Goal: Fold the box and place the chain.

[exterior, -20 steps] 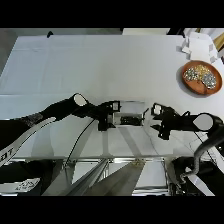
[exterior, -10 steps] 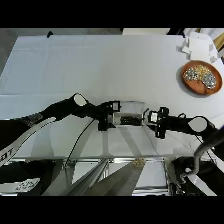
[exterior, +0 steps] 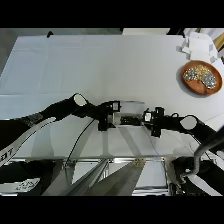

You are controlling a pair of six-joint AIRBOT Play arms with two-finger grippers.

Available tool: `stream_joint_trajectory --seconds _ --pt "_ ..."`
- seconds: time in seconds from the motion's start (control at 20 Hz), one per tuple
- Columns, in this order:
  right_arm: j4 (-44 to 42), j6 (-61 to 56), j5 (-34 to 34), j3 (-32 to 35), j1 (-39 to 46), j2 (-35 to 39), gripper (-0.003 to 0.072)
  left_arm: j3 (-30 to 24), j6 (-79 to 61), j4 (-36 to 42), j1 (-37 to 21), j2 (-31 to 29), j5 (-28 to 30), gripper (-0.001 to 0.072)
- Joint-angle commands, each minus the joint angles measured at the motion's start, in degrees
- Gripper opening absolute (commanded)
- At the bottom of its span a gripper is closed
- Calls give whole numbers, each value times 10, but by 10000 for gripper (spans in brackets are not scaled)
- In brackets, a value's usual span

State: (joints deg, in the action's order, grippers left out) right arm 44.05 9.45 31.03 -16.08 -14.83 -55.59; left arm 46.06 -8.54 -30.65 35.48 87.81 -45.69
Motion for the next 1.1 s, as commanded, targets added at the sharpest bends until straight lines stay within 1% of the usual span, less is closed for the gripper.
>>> stream_joint_trajectory --seconds 0.0,0.15,0.45,0.5,0.6,0.7,0.75,0.8,0.85,0.9,1.05 --pt "-33 9 -22 0 -2 -20 353 0 0 0 0 0 0 392" --pt "-65 33 -17 0 -2 -21 354 0 0 0 0 0 0 392" --pt "-66 34 -9 0 -2 -20 353 0 0 0 0 0 0 392" --pt "-66 48 -4 0 -2 -18 352 0 0 0 0 0 0 392" --pt "-66 82 9 0 -2 -10 304 0 0 0 0 0 0 392" --pt "-57 95 13 0 -2 -9 183 0 0 0 0 0 0 392" --pt "-47 95 13 0 -2 -9 144 0 0 0 0 0 0 392" --pt "-42 95 13 0 -2 -8 136 0 0 0 0 0 0 392" --pt "-37 94 14 0 -2 -9 47 0 0 0 0 0 0 392" --pt "-37 90 11 0 -2 -8 11 0 0 0 0 0 0 392" --pt "-37 87 8 0 -2 -4 10 0 0 0 0 0 0 392"
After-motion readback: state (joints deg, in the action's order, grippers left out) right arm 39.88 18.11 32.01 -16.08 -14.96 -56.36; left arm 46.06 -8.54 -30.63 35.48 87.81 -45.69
